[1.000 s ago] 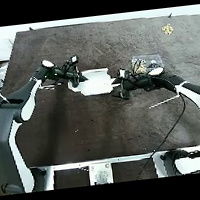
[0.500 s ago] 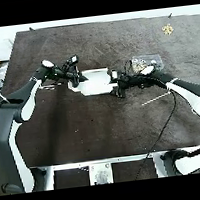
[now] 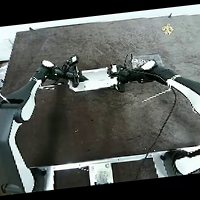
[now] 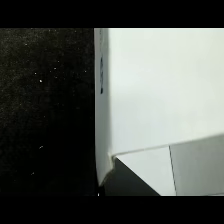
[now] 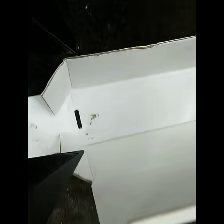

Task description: Fold the box and place the chain.

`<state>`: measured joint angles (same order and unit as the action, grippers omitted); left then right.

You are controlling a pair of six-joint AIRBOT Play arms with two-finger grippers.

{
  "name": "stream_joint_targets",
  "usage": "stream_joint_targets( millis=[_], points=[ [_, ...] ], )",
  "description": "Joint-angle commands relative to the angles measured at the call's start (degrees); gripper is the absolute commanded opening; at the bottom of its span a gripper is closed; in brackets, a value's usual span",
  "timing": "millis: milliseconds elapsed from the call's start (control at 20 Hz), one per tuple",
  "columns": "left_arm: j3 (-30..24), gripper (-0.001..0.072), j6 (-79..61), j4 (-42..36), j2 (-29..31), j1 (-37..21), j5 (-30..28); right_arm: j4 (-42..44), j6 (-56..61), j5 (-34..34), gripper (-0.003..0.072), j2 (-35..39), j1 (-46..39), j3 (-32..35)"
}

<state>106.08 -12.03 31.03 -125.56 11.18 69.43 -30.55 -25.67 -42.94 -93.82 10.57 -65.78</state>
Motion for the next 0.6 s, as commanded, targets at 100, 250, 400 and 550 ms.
stream_joint_targets(
  millis=[100,250,400,550],
  points=[
    [0.0,0.0011,0.0,0.0,0.0,0.0,0.0,2.6,0.5,-3.4,0.0631,-3.7,-2.5,-6.0],
    [0.0,0.0011,0.0,0.0,0.0,0.0,0.0,2.2,4.2,-11.8,0.0649,-8.6,-4.9,-11.8],
    [0.0,0.0011,0.0,0.0,0.0,0.0,0.0,1.7,5.4,-16.4,0.0650,-12.0,-5.5,-16.3],
    [0.0,0.0011,0.0,0.0,0.0,0.0,0.0,1.6,5.7,-20.0,0.0649,-15.5,-5.5,-20.6]
  ],
)
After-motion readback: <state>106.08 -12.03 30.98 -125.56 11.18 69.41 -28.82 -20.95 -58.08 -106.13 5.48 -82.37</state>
